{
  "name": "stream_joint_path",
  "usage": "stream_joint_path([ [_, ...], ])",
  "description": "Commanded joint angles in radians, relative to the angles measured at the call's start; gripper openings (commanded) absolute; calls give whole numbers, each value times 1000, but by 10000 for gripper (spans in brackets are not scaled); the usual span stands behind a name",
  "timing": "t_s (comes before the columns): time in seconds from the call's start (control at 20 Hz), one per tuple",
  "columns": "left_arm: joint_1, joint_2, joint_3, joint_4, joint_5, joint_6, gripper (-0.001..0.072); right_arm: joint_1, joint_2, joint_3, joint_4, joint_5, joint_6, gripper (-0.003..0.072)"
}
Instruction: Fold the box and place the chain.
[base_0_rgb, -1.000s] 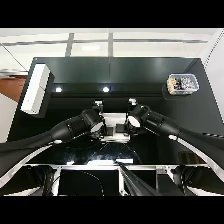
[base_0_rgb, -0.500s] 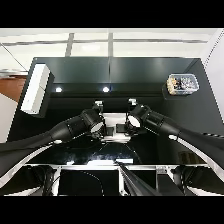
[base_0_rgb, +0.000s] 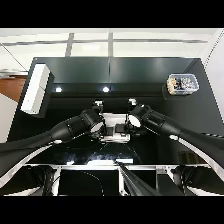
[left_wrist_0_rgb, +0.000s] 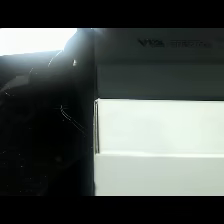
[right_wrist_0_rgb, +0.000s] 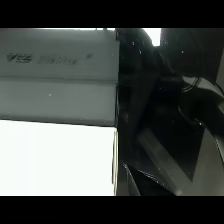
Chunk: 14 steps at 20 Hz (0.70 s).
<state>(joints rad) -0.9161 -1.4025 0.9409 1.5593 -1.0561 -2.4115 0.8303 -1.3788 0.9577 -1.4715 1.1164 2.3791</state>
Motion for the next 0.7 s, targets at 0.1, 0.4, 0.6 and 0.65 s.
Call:
stream_joint_path([
  [0.1, 1, 0, 0, 0, 1, -1, 32, -11, 97, 4, -23, 91, -44, 381],
  [0.4, 1, 0, 0, 0, 1, -1, 32, -60, 330, 15, -34, 170, -122, 380],
  [0.6, 1, 0, 0, 0, 1, 0, 32, -179, 468, 15, -333, 291, -147, 379],
  [0.65, 1, 0, 0, 0, 1, -1, 33, -220, 470, 14, -457, 342, -152, 379],
])
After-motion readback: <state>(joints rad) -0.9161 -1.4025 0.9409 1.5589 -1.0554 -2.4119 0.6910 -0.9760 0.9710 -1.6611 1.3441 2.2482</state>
